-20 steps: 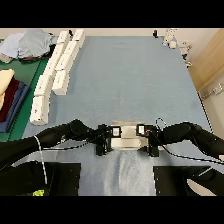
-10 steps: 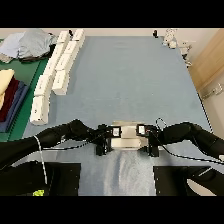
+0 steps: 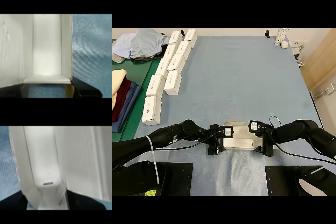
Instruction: Fold the box.
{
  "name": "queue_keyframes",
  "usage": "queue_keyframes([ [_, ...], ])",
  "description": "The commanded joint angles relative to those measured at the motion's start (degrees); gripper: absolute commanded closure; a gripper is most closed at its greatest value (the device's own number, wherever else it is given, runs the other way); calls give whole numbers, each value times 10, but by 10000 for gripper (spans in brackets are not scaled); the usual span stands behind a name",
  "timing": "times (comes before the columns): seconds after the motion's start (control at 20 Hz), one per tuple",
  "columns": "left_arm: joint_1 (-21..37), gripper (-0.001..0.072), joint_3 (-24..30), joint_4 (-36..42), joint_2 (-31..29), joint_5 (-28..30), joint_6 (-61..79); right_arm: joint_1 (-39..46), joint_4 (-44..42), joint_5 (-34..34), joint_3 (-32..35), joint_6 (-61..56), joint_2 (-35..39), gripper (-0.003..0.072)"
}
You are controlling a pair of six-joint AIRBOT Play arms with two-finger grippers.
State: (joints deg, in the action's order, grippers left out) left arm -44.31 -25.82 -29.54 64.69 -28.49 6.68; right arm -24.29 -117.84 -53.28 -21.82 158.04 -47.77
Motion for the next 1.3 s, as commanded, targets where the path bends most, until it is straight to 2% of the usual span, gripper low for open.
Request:
queue_keyframes([
  [0.0, 0, 268, 0, 0, 0, -2, 0, 0, 140, -127, -39, -175, 49, -34],
  [0.15, 0, 268, 0, 0, 0, -2, 0, 0, 189, -249, -80, -401, 104, -27],
  [0.25, 0, 268, 0, 0, 0, -2, 0, 0, 129, -279, -92, -584, 132, -26],
  [0.3, 0, 268, 0, 0, 0, -2, 0, 0, 58, -268, -88, -648, 139, 56],
  [0.35, 0, 268, 0, 0, 0, -2, 0, -2, -35, -238, -78, -681, 139, 218],
  [0.4, 0, 268, 0, 0, 0, -2, 0, -8, -141, -178, -60, -680, 135, 289],
  [0.45, 0, 268, 0, 0, 0, -2, 0, -21, -208, -114, -45, -670, 129, 290],
  [0.5, 0, 268, 0, 0, 0, -2, 0, -40, -224, -40, -37, -671, 119, 296],
  [0.55, 0, 268, 0, 0, 0, -2, 0, -53, -223, 30, -37, -672, 104, 409],
  [0.6, 0, 268, 0, 0, 0, -2, 0, -58, -224, 86, -37, -672, 88, 443],
  [0.7, 0, 268, 0, 0, 0, -2, 0, -56, -211, 154, -46, -671, 45, 443],
  [0.85, 0, 268, 0, 0, 0, -2, 0, -53, -200, 201, -52, -669, -28, 443],
  [1.1, 0, 268, 0, 0, 0, -2, 0, -65, -199, 190, -52, -638, -132, 443],
  [1.25, 0, 268, 0, 0, 0, -2, 0, -77, -199, 191, -53, -628, -156, 443],
])
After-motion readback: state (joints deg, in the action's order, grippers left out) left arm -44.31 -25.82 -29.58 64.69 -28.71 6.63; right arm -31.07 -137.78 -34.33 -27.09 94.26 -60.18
